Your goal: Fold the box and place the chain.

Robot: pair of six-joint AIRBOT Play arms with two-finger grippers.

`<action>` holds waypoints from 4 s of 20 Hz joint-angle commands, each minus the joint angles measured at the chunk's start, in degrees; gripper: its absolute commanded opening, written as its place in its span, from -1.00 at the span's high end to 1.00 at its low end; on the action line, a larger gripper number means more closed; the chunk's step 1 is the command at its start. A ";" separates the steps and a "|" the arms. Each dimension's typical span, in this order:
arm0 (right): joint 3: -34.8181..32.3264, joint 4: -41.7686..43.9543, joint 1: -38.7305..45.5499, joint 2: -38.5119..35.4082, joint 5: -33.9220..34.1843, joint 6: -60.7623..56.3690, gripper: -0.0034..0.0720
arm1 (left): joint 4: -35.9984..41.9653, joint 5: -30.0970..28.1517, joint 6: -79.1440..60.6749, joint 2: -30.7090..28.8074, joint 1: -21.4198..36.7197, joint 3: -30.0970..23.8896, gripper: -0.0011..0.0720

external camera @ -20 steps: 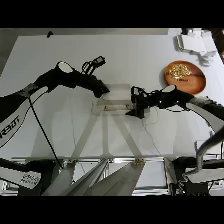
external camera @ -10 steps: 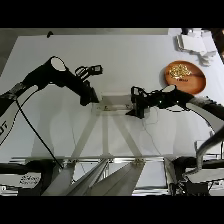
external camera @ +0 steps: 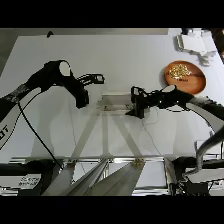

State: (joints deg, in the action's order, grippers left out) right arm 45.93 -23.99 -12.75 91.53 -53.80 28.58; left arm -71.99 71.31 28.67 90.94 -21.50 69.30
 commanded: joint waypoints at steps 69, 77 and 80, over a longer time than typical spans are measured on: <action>-0.02 0.00 -0.02 -0.04 -0.02 -0.02 -0.53 | 11.17 -3.28 17.25 -20.85 20.59 -9.81 0.95; 0.00 0.00 -0.02 -0.04 -0.02 -0.02 -0.53 | 15.56 -9.18 32.06 -13.62 17.49 -18.73 0.94; 0.00 0.00 -0.02 -0.04 -0.02 -0.02 -0.53 | 17.49 -13.92 33.77 -10.67 13.86 -19.52 0.95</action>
State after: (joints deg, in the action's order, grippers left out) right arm 45.93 -24.01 -12.75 91.53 -53.82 28.58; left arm -56.53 61.82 58.35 77.65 -4.99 51.11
